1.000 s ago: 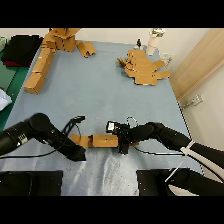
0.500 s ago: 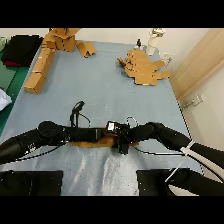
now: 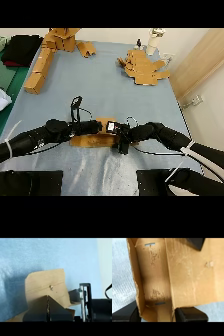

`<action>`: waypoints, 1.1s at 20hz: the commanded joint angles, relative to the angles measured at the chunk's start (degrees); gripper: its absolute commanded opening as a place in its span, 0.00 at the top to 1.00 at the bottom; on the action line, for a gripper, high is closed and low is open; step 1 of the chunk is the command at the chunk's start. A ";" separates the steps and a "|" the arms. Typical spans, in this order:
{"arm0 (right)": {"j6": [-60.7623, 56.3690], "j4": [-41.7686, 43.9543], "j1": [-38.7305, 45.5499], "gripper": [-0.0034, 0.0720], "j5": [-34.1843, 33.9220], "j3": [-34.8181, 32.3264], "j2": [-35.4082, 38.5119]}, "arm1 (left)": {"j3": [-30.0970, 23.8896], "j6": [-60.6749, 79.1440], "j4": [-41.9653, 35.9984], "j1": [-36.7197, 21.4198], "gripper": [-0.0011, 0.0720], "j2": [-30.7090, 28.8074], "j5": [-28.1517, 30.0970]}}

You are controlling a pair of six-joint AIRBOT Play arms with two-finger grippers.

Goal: Fold the box.

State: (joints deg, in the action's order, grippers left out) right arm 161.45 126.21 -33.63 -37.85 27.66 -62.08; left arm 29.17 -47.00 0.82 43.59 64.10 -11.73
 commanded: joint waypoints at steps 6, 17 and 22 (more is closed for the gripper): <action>-0.02 0.09 -0.07 0.34 0.04 0.00 -0.02 | 2.91 2.64 3.85 -3.13 0.97 2.69 -2.16; -0.98 0.28 -0.07 0.30 0.31 0.00 0.02 | 2.91 2.64 5.90 -3.32 0.97 3.45 -2.36; -0.98 0.28 -0.07 0.30 0.28 0.00 0.02 | 2.91 2.43 8.28 -3.32 0.97 5.35 -2.84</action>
